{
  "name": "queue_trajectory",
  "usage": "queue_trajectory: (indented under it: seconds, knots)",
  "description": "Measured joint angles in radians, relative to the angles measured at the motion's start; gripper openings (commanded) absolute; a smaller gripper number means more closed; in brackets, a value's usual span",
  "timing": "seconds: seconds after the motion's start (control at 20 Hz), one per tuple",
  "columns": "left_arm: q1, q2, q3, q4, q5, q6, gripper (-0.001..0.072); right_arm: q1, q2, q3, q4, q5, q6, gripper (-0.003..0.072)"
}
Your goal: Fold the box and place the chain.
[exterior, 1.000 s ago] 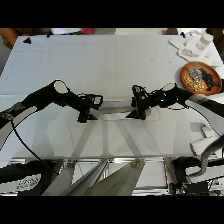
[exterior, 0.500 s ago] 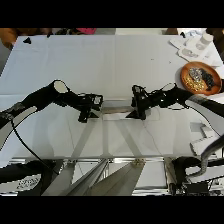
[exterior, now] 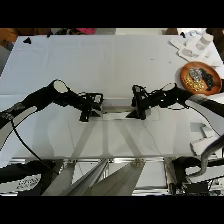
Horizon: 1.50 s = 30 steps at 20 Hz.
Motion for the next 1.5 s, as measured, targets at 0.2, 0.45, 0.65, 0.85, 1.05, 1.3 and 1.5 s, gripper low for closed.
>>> queue_trajectory:
  seconds: [0.2, 0.45, 0.65, 0.85, 1.05, 1.3, 1.5]
  knots:
    - [0.0, 0.0, 0.0, -0.015, 0.005, 0.0, 0.0083, 0.0, 0.0, 0.0, 0.0, 0.0, 0.0, 0.0433]
    - [0.0, -0.004, 0.0, -0.053, 0.007, 0.0, 0.017, 0.0, 0.0, 0.0, 0.0, -0.001, 0.0, 0.0433]
    - [0.0, -0.01, 0.0, -0.078, 0.006, -0.003, 0.022, -0.001, 0.0, 0.0, 0.001, -0.003, 0.003, 0.0433]
    - [0.0, -0.011, 0.0, -0.087, 0.007, -0.003, 0.0183, -0.001, 0.0, 0.0, 0.0, -0.002, 0.001, 0.0433]
    - [0.0, -0.011, 0.0, -0.09, 0.011, -0.003, 0.005, 0.0, 0.0, 0.0, -0.001, 0.003, -0.001, 0.0433]
    - [0.0, -0.011, 0.0, -0.09, 0.013, -0.003, 0.0013, 0.0, 0.0, 0.0, 0.0, 0.003, -0.002, 0.0433]
    - [0.0, -0.011, 0.0, -0.09, 0.016, -0.004, 0.0157, 0.0, 0.0, 0.0, 0.002, -0.003, 0.002, 0.0433]
